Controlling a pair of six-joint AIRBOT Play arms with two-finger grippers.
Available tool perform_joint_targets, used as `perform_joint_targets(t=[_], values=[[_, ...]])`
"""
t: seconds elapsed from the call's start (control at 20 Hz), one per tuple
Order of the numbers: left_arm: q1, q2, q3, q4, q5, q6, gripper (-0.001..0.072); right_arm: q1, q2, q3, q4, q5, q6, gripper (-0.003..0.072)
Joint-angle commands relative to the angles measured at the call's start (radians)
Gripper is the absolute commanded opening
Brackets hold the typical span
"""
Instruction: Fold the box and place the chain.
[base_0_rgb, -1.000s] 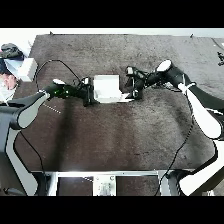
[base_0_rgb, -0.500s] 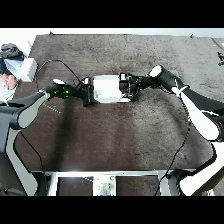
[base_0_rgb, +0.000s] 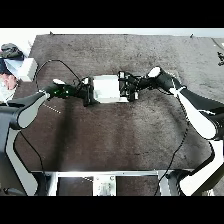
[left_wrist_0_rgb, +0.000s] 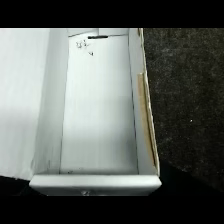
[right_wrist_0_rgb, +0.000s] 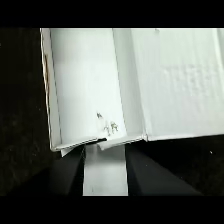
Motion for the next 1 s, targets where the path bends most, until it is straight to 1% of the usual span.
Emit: perform_joint_targets(t=[0.0, 0.25, 0.45, 0.5, 0.55, 0.6, 0.7, 0.75, 0.8, 0.85, 0.9, 0.95], values=[[0.000, 0.000, 0.000, 0.000, 0.001, 0.000, 0.0417, 0.011, -0.014, 0.000, 0.058, 0.024, -0.007, 0.0274], [0.000, 0.000, 0.000, 0.000, 0.000, 0.000, 0.0417, 0.016, -0.039, 0.000, 0.069, 0.024, -0.011, 0.0275], [0.000, 0.000, 0.000, 0.000, 0.000, 0.000, 0.0417, 0.017, -0.043, 0.000, 0.128, 0.025, -0.080, 0.0284], [0.000, 0.000, 0.000, 0.000, 0.000, 0.000, 0.0417, 0.016, -0.043, 0.000, 0.126, 0.025, -0.080, 0.0410], [0.000, 0.000, 0.000, 0.000, 0.000, 0.000, 0.0417, 0.016, -0.043, 0.000, 0.124, 0.025, -0.081, 0.0490], [0.000, 0.000, 0.000, 0.000, 0.000, 0.000, 0.0417, 0.016, -0.043, 0.000, 0.122, 0.025, -0.081, 0.0473], [0.000, 0.000, 0.000, 0.000, 0.000, 0.000, 0.0417, 0.016, -0.043, 0.000, 0.122, 0.025, -0.081, 0.0479], [0.000, 0.000, 0.000, 0.000, 0.000, 0.000, 0.0417, 0.016, -0.043, 0.000, 0.122, 0.025, -0.081, 0.0614], [0.000, 0.000, 0.000, 0.000, 0.000, 0.000, 0.0417, 0.016, -0.043, 0.000, 0.117, 0.025, -0.081, 0.0637], [0.000, 0.000, 0.000, 0.000, 0.000, 0.000, 0.0417, 0.016, -0.043, 0.000, 0.114, 0.025, -0.080, 0.0637], [0.000, 0.000, 0.000, 0.000, 0.000, 0.000, 0.0417, 0.016, -0.043, 0.000, 0.112, 0.025, -0.080, 0.0586], [0.000, 0.000, 0.000, 0.000, 0.000, 0.000, 0.0417, 0.016, -0.043, 0.000, 0.107, 0.025, -0.074, 0.0503]])
